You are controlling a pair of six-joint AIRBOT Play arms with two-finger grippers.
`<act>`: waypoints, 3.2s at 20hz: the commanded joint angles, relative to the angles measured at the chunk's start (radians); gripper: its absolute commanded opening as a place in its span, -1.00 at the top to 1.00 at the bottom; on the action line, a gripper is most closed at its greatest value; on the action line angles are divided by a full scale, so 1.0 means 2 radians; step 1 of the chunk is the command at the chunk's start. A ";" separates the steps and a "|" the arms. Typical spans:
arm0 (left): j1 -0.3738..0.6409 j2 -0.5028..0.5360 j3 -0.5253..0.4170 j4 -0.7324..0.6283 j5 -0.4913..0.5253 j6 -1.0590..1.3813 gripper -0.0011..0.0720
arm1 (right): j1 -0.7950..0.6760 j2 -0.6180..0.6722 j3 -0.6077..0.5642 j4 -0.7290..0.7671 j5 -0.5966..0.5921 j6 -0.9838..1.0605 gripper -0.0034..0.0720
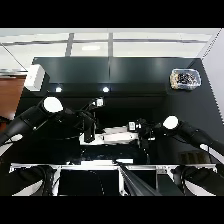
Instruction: Fold the box and place the chain.
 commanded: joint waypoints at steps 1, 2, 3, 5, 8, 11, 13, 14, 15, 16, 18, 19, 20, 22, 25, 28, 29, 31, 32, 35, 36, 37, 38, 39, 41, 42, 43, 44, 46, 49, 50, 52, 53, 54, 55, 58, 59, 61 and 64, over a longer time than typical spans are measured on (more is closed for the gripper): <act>0.002 -0.006 0.000 -0.026 0.024 -0.011 0.89 | 0.000 0.000 0.000 0.004 -0.005 0.002 0.41; 0.005 -0.006 0.000 -0.005 0.026 -0.011 0.89 | 0.000 0.000 0.000 0.004 -0.005 0.002 0.41; 0.009 -0.006 0.000 0.018 0.026 -0.011 0.88 | 0.000 0.000 0.000 0.004 -0.005 0.002 0.41; 0.018 -0.004 0.000 0.066 0.031 -0.011 0.24 | 0.000 0.000 0.000 0.004 -0.005 0.002 0.41; 0.026 0.008 0.000 0.142 0.045 -0.012 -0.58 | 0.000 0.000 0.000 0.004 -0.005 0.002 0.41; 0.028 0.029 0.000 0.204 0.029 -0.078 -0.43 | 0.000 0.000 0.000 0.004 -0.005 0.002 0.41; 0.028 0.034 0.000 0.172 -0.016 -0.118 0.91 | 0.000 0.000 0.000 0.004 -0.005 0.002 0.41; 0.028 0.032 -0.001 0.119 -0.040 -0.117 0.89 | 0.000 0.000 0.000 0.004 -0.005 0.002 0.41; 0.028 0.031 -0.004 0.058 -0.045 -0.114 0.89 | 0.000 0.000 0.000 0.004 -0.005 0.002 0.41; 0.027 0.031 -0.011 -0.010 -0.034 -0.091 0.89 | 0.000 0.000 0.000 0.004 -0.005 0.002 0.41; 0.022 0.029 -0.028 -0.107 0.030 -0.034 0.89 | 0.000 0.000 0.000 0.004 -0.005 0.002 0.41; 0.019 0.026 -0.034 -0.132 0.075 -0.021 0.89 | 0.000 0.000 0.000 0.004 -0.005 0.002 0.41; 0.016 0.017 -0.036 -0.138 0.120 -0.016 0.89 | 0.000 0.000 0.000 0.004 -0.005 0.002 0.41; 0.012 -0.007 -0.036 -0.133 0.179 -0.015 0.89 | 0.000 0.000 0.000 0.004 -0.007 0.002 0.41; 0.006 -0.050 -0.036 -0.120 0.199 0.017 0.89 | 0.000 0.000 0.000 0.004 -0.015 0.002 0.41; 0.003 -0.074 -0.036 -0.080 0.199 0.019 0.89 | 0.000 0.000 0.000 0.004 -0.016 0.002 0.41; 0.003 -0.077 -0.036 -0.066 0.198 0.017 0.89 | 0.000 0.000 0.000 0.004 -0.016 0.002 0.41; 0.003 -0.080 -0.036 -0.057 0.192 0.017 0.89 | 0.000 0.000 0.000 0.004 -0.016 0.002 0.41; 0.003 -0.081 -0.036 -0.057 0.190 0.017 0.89 | 0.000 0.000 0.000 0.004 -0.016 0.002 0.41; 0.001 -0.083 -0.033 -0.053 0.179 0.017 0.89 | 0.000 0.000 0.000 0.004 -0.016 0.002 0.41; 0.004 -0.077 -0.027 -0.047 0.179 0.014 0.90 | 0.000 0.000 0.000 0.004 -0.016 0.002 0.41; 0.004 -0.067 -0.022 -0.047 0.183 0.006 0.90 | 0.000 0.000 0.000 0.004 -0.016 0.002 0.41; 0.004 -0.053 -0.017 -0.045 0.183 0.006 0.90 | 0.000 0.000 0.000 0.004 -0.016 0.002 0.41; 0.007 -0.037 -0.014 -0.039 0.183 0.006 0.90 | 0.000 0.000 0.000 0.004 -0.016 0.002 0.41; 0.021 -0.013 -0.015 -0.024 0.183 0.003 0.90 | 0.000 0.000 0.000 0.004 -0.016 0.002 0.41; 0.030 -0.011 -0.015 -0.026 0.183 0.003 0.90 | 0.000 0.000 0.000 0.004 -0.016 0.002 0.41; 0.037 -0.014 -0.015 -0.028 0.183 0.003 0.89 | 0.000 0.000 0.000 0.004 -0.016 0.002 0.41; 0.038 -0.018 -0.015 -0.028 0.180 0.003 0.89 | 0.000 0.000 0.000 0.004 -0.016 0.002 0.41; 0.038 -0.026 -0.015 -0.028 0.150 0.003 0.89 | 0.000 0.000 0.000 0.004 -0.016 0.002 0.41; 0.030 -0.053 -0.015 -0.041 0.129 0.004 0.89 | 0.000 0.000 0.000 0.004 -0.016 0.002 0.41; 0.025 -0.065 -0.015 -0.042 0.133 0.004 0.89 | 0.000 0.000 0.000 0.004 -0.016 0.002 0.41; 0.018 -0.089 -0.015 -0.042 0.132 0.004 0.89 | 0.000 0.000 0.000 0.004 -0.016 0.002 0.41; 0.018 -0.096 -0.015 -0.038 0.129 0.004 0.89 | 0.000 0.000 0.000 0.004 -0.016 0.002 0.41; 0.018 -0.099 -0.015 -0.027 0.128 0.004 0.89 | 0.000 0.000 0.000 0.004 -0.016 0.002 0.41; 0.018 -0.098 -0.014 -0.018 0.124 0.004 0.89 | 0.000 0.000 0.000 0.004 -0.016 0.002 0.41; 0.018 -0.083 0.004 0.007 0.069 0.003 0.90 | 0.000 0.000 0.000 0.004 -0.016 0.002 0.41; 0.020 -0.072 0.013 0.026 0.060 -0.007 0.90 | 0.000 0.000 0.000 0.004 -0.016 0.002 0.41; 0.029 -0.037 0.024 0.065 0.060 -0.035 0.90 | 0.000 0.000 0.000 0.004 -0.016 0.002 0.41; 0.060 0.013 0.022 0.076 0.046 -0.047 0.90 | 0.000 0.000 0.000 0.004 -0.016 0.002 0.41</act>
